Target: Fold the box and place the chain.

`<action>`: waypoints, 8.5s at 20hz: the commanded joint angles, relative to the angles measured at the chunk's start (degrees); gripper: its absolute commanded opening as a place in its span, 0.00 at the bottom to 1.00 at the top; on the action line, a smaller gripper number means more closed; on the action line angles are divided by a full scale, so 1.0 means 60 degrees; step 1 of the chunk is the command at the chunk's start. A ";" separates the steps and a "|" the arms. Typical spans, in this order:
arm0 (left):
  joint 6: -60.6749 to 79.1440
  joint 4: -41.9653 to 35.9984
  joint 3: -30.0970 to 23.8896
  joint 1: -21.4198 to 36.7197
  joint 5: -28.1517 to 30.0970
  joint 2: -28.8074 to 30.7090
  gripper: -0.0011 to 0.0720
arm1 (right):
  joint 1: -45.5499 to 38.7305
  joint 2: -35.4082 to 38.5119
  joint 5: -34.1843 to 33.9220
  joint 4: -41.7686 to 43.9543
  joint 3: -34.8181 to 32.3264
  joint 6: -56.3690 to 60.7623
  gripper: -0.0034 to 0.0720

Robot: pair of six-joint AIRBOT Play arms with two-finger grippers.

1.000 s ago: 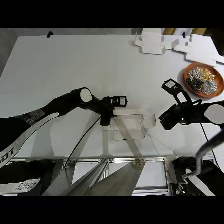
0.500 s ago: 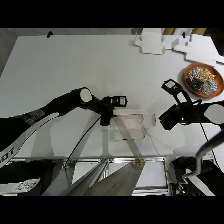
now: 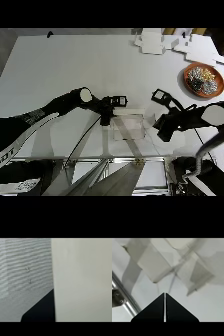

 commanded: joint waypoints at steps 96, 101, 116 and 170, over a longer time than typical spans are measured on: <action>0.0000 -0.0004 0.0011 -0.0004 -0.0033 0.0004 0.03 | -0.1599 -0.4317 -0.3679 0.6186 -0.2437 -1.2211 0.57; 0.0000 -0.0004 0.0011 -0.0004 -0.0036 0.0004 0.03 | -0.1599 -0.4313 -0.3661 0.5982 -0.2433 -1.2207 0.57; 0.0000 -0.0004 0.0011 -0.0004 -0.0036 0.0004 0.03 | -0.1599 -0.4313 -0.3657 0.6003 -0.2433 -1.2207 0.57; -0.4994 0.0841 0.0007 -0.1220 0.3337 0.0328 0.02 | -0.1599 -0.4306 -0.3661 0.6003 -0.2433 -1.2207 0.57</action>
